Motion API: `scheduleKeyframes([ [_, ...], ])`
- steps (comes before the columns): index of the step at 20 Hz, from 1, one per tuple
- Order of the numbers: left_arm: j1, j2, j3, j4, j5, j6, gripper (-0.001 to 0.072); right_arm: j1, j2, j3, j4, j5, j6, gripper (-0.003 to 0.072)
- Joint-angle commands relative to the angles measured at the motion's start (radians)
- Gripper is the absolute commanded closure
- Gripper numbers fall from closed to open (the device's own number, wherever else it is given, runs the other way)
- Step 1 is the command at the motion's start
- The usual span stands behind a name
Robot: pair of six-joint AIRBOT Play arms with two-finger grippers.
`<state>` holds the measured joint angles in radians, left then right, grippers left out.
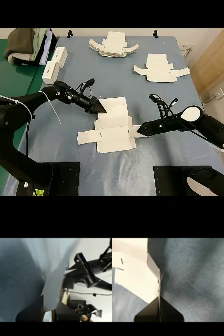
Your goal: Fold the box.
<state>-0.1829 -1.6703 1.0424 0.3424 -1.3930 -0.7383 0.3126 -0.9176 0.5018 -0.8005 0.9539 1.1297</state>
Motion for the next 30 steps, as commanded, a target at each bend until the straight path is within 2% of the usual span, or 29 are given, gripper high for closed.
scheduleKeyframes([
  [1, -0.004, -0.007, 0.016, 0.031, -0.076, 0.051, 0.0563, 0.001, 0.001, 0.0, 0.004, -0.003, -0.001, 0.068],
  [3, -0.004, -0.007, 0.016, 0.069, -0.096, 0.051, 0.0562, 0.001, 0.001, 0.0, 0.003, -0.003, -0.001, 0.068],
  [14, -0.005, -0.007, 0.016, 0.069, -0.118, 0.051, 0.0566, 0.001, 0.001, 0.0, 0.003, -0.02, -0.001, 0.068],
  [15, -0.005, -0.007, 0.016, 0.069, -0.124, 0.052, 0.0692, 0.001, 0.001, 0.0, 0.003, -0.026, -0.001, 0.0679],
  [16, -0.005, -0.007, 0.016, 0.069, -0.142, 0.052, 0.0695, 0.0, 0.001, 0.0, 0.004, -0.032, 0.0, 0.0635],
  [17, -0.005, -0.006, 0.016, 0.057, -0.145, 0.052, 0.0696, -0.004, 0.001, 0.003, 0.001, -0.04, 0.013, 0.0514],
  [18, -0.005, -0.006, 0.018, 0.038, -0.142, 0.066, 0.0697, -0.014, 0.001, 0.01, -0.014, -0.047, 0.041, 0.0434],
  [20, -0.005, -0.004, 0.037, 0.028, -0.118, 0.135, 0.0699, -0.045, 0.003, 0.045, -0.111, -0.046, 0.138, 0.0434],
  [23, -0.04, 0.061, 0.045, 0.035, -0.01, 0.261, 0.07, -0.119, 0.021, 0.148, -0.292, -0.007, 0.317, 0.042],
  [24, -0.062, 0.094, 0.045, 0.045, 0.036, 0.304, 0.07, -0.146, 0.031, 0.192, -0.326, 0.014, 0.357, 0.0275],
  [25, -0.09, 0.131, 0.044, 0.052, 0.092, 0.348, 0.07, -0.171, 0.04, 0.229, -0.339, 0.028, 0.385, 0.0214],
  [29, -0.222, 0.275, 0.002, 0.111, 0.307, 0.542, 0.07, -0.201, 0.089, 0.305, -0.327, 0.048, 0.42, 0.0233],
  [30, -0.246, 0.307, -0.021, 0.115, 0.346, 0.586, 0.07, -0.201, 0.095, 0.305, -0.312, 0.06, 0.421, 0.0309],
])
